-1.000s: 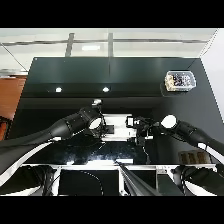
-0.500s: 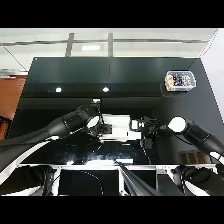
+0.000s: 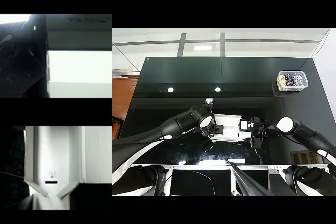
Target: Fold the box and place the chain.
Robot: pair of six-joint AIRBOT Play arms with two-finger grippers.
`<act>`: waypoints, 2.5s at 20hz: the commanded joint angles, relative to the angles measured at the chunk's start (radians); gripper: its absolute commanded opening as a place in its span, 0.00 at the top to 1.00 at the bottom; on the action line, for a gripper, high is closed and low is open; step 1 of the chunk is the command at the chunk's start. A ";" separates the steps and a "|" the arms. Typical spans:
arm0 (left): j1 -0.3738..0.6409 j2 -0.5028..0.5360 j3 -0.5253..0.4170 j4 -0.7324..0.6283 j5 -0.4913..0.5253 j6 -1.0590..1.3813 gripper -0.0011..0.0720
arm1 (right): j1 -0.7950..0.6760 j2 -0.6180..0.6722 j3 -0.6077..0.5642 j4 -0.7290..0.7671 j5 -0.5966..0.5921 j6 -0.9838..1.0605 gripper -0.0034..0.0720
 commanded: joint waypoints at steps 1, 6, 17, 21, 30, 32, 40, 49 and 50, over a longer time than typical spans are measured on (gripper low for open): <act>0.000 0.000 0.001 -0.003 -0.008 0.006 0.95 | 0.006 -0.015 0.000 0.106 -0.013 -0.034 0.69; 0.000 0.000 0.001 -0.003 -0.012 0.009 0.95 | 0.060 -0.020 0.000 0.173 -0.038 -0.022 0.70; 0.000 0.000 0.001 -0.003 -0.012 0.010 0.94 | 0.107 -0.061 0.000 0.230 -0.109 0.026 0.45; 0.000 0.000 0.001 -0.003 -0.011 0.009 0.94 | 0.107 -0.061 0.001 0.215 -0.111 0.064 0.51; 0.001 -0.001 0.001 -0.003 -0.002 0.009 0.94 | -0.332 0.241 0.069 -0.068 0.217 0.919 0.94; 0.001 -0.001 0.001 -0.003 0.000 0.009 0.94 | -0.541 0.255 0.043 -0.091 0.227 1.091 0.94; 0.001 -0.001 0.001 -0.003 0.011 0.009 0.95 | -0.729 -0.021 -0.118 -0.074 0.436 1.250 0.94; 0.001 -0.001 0.001 -0.003 0.011 0.009 0.94 | -0.371 -0.217 -0.010 0.282 0.389 0.994 0.69; 0.001 -0.001 0.001 -0.003 0.011 0.009 0.94 | -0.370 -0.217 0.027 0.282 0.431 0.983 0.39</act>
